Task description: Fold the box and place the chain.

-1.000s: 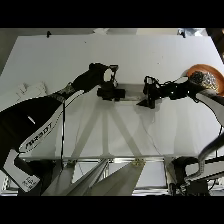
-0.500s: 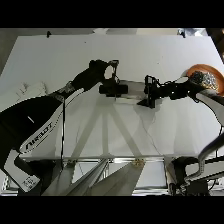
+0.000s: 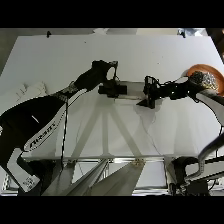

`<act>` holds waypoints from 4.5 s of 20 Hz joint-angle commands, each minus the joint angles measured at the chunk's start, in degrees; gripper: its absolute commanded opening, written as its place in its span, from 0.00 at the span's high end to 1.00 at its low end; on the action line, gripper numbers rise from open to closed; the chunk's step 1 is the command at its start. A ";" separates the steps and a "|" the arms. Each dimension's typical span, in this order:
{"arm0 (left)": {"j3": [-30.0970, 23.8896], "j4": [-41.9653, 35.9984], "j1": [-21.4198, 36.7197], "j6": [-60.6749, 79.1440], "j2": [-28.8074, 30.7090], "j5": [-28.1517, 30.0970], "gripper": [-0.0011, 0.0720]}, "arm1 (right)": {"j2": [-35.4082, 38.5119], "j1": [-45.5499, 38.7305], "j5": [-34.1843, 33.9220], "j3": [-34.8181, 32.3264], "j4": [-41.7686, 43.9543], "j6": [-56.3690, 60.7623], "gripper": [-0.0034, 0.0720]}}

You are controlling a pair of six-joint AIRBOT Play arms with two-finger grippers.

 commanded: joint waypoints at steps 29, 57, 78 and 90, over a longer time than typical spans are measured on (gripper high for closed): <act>0.02 0.85 -2.49 1.29 -1.03 -0.59 0.63 | -0.02 0.04 -0.22 0.00 0.00 0.07 0.30; 0.00 -10.69 2.99 9.01 0.92 4.79 0.48 | 0.00 0.04 -0.22 0.00 0.00 0.07 0.30; 0.02 3.04 -1.36 1.49 1.05 0.33 0.63 | -0.02 0.04 -0.22 0.00 0.00 0.07 0.30; 3.30 3.85 -0.96 -1.95 -0.68 -0.57 0.63 | 0.00 0.04 -0.22 0.00 0.00 0.07 0.30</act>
